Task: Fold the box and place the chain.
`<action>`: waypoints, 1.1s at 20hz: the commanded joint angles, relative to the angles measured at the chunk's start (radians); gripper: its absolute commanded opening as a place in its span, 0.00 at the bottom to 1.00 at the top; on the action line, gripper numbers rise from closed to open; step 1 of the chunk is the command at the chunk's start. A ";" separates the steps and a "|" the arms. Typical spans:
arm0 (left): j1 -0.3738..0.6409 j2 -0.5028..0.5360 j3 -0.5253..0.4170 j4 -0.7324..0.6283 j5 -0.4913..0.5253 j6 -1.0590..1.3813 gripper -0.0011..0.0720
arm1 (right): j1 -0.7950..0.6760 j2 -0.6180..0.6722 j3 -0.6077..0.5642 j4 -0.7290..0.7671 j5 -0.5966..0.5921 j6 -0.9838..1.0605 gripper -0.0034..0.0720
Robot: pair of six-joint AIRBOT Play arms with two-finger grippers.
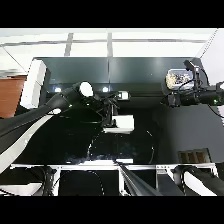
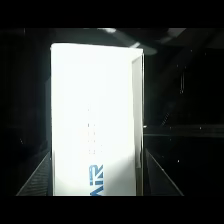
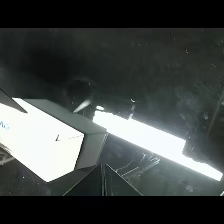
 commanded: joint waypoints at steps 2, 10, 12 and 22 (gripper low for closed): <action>-0.013 -0.001 0.001 0.057 -0.005 0.000 0.99 | 0.000 -0.001 -0.004 0.000 -0.011 0.000 0.07; -0.089 -0.030 0.000 0.085 0.082 -0.002 0.99 | 0.000 -0.001 -0.004 0.000 -0.027 0.000 0.07; -0.132 -0.044 0.000 0.084 0.192 -0.031 0.99 | 0.000 -0.001 -0.004 0.001 -0.037 0.000 0.07; 0.043 0.249 0.030 0.351 0.054 -0.391 0.42 | -0.001 -0.001 -0.004 -0.008 -0.035 0.001 0.07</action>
